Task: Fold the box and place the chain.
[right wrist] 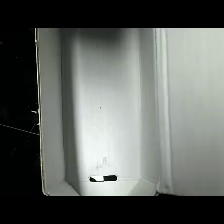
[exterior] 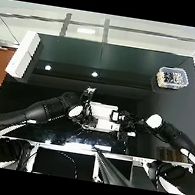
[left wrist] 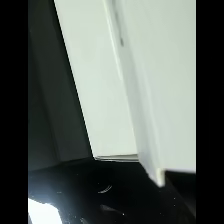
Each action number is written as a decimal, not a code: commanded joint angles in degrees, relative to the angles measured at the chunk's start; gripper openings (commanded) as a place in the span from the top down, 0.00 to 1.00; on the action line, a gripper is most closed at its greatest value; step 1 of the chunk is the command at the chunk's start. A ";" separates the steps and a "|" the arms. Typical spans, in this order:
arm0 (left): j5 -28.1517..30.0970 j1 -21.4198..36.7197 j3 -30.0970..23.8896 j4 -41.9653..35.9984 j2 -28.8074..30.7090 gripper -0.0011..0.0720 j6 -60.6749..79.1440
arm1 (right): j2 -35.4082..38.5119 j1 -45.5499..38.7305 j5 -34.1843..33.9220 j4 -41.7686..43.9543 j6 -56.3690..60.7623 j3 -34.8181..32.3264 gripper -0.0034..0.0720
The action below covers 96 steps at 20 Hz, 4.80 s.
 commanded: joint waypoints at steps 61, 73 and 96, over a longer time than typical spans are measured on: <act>-5.51 1.62 3.96 5.14 -5.44 0.53 -12.72 | 0.00 0.02 0.04 0.07 0.07 -0.02 0.63; -5.33 1.14 3.93 4.31 -5.46 0.95 -12.02 | 0.07 0.02 0.44 0.13 0.94 0.00 0.47; -5.07 1.16 3.93 6.19 -5.46 0.95 -12.04 | 7.54 1.44 3.30 -5.46 2.99 0.94 0.32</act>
